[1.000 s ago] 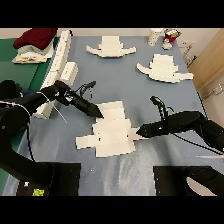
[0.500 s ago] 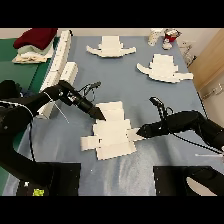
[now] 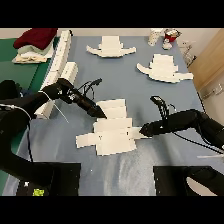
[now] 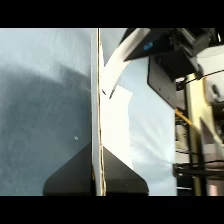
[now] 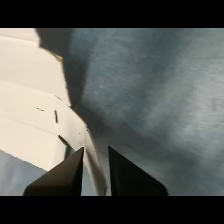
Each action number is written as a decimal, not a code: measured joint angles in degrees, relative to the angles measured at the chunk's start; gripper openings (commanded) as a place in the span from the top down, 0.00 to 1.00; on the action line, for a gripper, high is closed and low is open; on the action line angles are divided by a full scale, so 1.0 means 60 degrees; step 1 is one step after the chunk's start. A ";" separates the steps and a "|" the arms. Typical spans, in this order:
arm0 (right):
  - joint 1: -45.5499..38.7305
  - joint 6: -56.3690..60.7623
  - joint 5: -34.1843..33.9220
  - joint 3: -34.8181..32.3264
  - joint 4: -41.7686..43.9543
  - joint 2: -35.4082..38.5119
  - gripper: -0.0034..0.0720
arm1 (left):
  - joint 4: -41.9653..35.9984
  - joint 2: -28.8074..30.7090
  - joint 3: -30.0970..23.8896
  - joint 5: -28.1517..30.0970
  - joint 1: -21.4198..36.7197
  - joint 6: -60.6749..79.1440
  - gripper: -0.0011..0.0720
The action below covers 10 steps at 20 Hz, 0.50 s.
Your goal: Fold the box.
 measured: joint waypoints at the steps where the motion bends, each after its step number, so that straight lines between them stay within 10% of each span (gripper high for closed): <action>1: -0.0011 0.0382 0.0036 0.0106 -0.0594 0.0000 0.29 | 0.0011 0.0197 -0.0018 0.0153 -0.0058 0.0273 0.98; 2: -0.0011 0.0812 0.0080 0.0248 -0.1184 0.0000 0.17 | 0.0025 0.0393 -0.0058 0.0302 -0.0117 0.0539 0.98; 10: -0.0011 0.3217 0.0244 0.1687 -0.3133 0.0004 0.17 | -0.0044 0.2739 -0.1956 0.2798 -0.0965 0.2834 0.98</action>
